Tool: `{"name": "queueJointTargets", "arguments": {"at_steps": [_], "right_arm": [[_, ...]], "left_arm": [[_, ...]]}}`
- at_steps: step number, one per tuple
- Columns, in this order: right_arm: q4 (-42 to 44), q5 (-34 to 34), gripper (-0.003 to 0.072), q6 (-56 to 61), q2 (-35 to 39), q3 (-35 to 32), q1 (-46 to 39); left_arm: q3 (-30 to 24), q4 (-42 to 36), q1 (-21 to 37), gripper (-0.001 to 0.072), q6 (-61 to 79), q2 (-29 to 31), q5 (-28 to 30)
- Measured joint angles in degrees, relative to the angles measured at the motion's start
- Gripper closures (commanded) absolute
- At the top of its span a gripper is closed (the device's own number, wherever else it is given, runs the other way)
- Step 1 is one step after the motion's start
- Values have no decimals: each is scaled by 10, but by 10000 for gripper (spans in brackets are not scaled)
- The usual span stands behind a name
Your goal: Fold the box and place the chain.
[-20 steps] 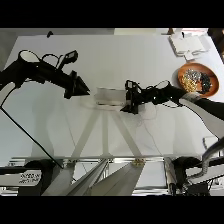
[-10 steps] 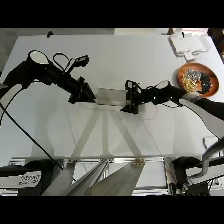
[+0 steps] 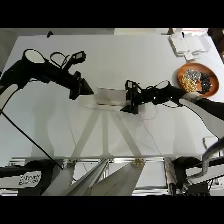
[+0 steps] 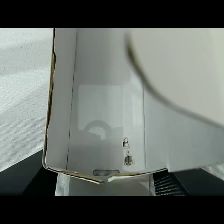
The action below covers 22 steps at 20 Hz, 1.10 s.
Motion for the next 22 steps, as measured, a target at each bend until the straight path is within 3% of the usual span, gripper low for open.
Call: {"name": "queueJointTargets", "arguments": {"at_steps": [7, 10, 14, 18, 22], "right_arm": [[0, 0, 149, 0, 0, 0, 0], [0, 0, 149, 0, 0, 0, 0], [0, 0, 149, 0, 0, 0, 0], [0, 0, 149, 0, 0, 0, 0], [0, 0, 149, 0, 0, 0, 0]], "left_arm": [[0, -121, -32, 698, 12, -83, 255], [0, -141, -36, 698, -6, -117, 314], [0, -149, -35, 698, -14, -131, 320], [0, -140, -16, 695, -17, -102, 278], [0, -32, 1, 693, -17, -38, 239]]}}
